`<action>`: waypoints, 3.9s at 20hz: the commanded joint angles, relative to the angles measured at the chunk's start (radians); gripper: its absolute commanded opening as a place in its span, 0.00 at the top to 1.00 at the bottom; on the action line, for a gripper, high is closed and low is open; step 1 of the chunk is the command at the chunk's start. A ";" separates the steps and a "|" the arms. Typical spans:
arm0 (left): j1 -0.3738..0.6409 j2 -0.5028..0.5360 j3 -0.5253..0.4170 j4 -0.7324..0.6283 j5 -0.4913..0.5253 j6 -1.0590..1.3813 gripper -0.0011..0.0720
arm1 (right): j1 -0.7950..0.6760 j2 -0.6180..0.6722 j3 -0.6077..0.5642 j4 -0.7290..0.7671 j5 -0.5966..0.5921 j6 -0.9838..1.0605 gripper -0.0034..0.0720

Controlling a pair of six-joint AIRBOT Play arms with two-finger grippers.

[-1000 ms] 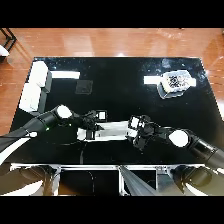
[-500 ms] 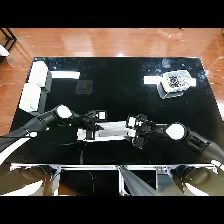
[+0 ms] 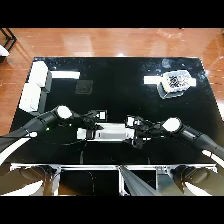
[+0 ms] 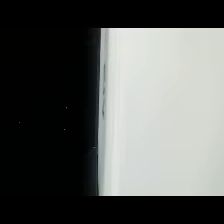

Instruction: Fold the box and place the chain.

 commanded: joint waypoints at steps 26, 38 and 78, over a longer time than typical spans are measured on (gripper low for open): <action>-0.001 0.000 0.000 0.000 0.001 -0.005 0.96 | 0.013 -0.085 0.006 0.020 -0.043 -0.105 0.02; -0.001 0.000 0.000 0.001 -0.002 -0.006 0.96 | 0.007 -0.087 0.006 -0.032 -0.045 -0.063 0.03; 0.139 0.283 0.000 0.172 -0.072 -0.353 0.14 | 0.008 -0.087 0.006 -0.041 -0.046 -0.063 0.33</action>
